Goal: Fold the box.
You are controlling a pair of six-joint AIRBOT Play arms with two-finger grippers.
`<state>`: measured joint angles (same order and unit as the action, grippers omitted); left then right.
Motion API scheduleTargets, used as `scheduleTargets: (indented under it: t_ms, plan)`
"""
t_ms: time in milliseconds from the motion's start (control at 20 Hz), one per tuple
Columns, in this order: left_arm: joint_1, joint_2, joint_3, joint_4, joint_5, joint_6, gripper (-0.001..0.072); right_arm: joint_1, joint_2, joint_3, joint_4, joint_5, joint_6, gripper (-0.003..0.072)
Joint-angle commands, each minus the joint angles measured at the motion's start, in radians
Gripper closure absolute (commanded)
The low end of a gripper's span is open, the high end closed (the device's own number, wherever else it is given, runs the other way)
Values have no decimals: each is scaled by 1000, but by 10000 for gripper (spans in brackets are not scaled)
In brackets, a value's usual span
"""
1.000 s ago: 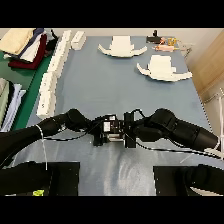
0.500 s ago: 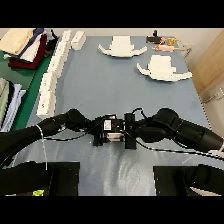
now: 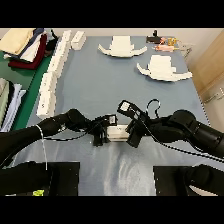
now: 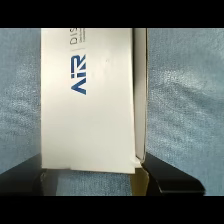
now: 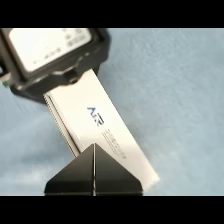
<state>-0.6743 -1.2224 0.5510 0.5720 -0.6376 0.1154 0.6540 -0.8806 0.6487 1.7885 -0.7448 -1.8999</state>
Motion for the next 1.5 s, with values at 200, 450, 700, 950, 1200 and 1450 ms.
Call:
scheduleTargets:
  t_ms: [200, 450, 700, 950, 1200, 1450]
  plan:
    - [1, 1, 1, 0, 1, 0, 200, 65, 20, -197, 323, 452, 76, 686]
    - [1, 1, 1, 0, 0, 0, 200, 127, 45, -271, 317, 538, 76, 686]
    - [1, 1, 1, 0, 0, 0, 201, 127, 44, -307, 275, 558, 76, 686]
    - [1, 1, 1, 0, 0, 0, 200, 127, 24, -343, 275, 573, 76, 686]
    - [1, 1, 1, 0, 0, 0, 201, 147, 79, -340, 288, 562, 79, 686]
    - [1, 1, 1, 0, 0, 0, 200, 148, 202, -340, 283, 571, 79, 685]
